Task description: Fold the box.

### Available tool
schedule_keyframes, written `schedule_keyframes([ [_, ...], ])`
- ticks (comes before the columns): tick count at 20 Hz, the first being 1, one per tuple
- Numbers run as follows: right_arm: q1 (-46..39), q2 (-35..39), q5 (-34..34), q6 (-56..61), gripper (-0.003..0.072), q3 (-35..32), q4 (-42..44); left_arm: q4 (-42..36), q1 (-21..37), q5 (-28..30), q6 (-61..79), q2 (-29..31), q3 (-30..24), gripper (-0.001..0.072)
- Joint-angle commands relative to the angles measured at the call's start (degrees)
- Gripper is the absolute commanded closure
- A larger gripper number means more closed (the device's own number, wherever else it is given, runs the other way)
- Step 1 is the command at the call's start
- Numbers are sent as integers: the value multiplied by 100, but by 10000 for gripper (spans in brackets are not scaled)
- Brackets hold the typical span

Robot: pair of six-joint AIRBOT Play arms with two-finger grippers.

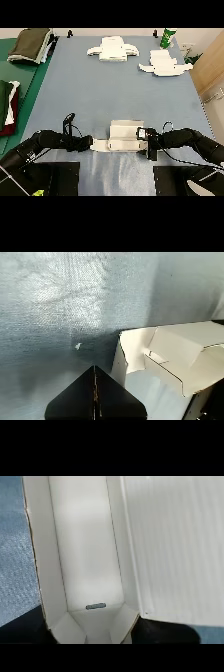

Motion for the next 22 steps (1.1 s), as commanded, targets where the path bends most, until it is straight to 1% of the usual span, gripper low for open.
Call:
schedule_keyframes([
  [1, 2, -2, 0, 0, 167, -2, 0, -195, -411, 402, -76, -260, 0, 697],
  [5, 2, -2, 0, 0, 167, -2, 2, -581, -699, 804, -26, -267, 17, 697],
  [7, 2, 0, 0, 0, 167, -2, 0, -691, -863, 846, 125, -267, 94, 697],
  [10, 2, -2, 0, 0, 167, -2, 0, -763, -1054, 833, 367, -258, 350, 697],
  [13, 2, -2, 0, 0, 167, -2, 0, -903, -1049, 763, 380, -245, 531, 694],
  [15, 2, -2, 0, 0, 167, -2, 0, -1145, -1051, 730, 400, -245, 540, 694],
  [22, 2, -2, 0, 0, 167, -2, 0, -1344, -1049, 737, 400, -245, 540, 690],
])
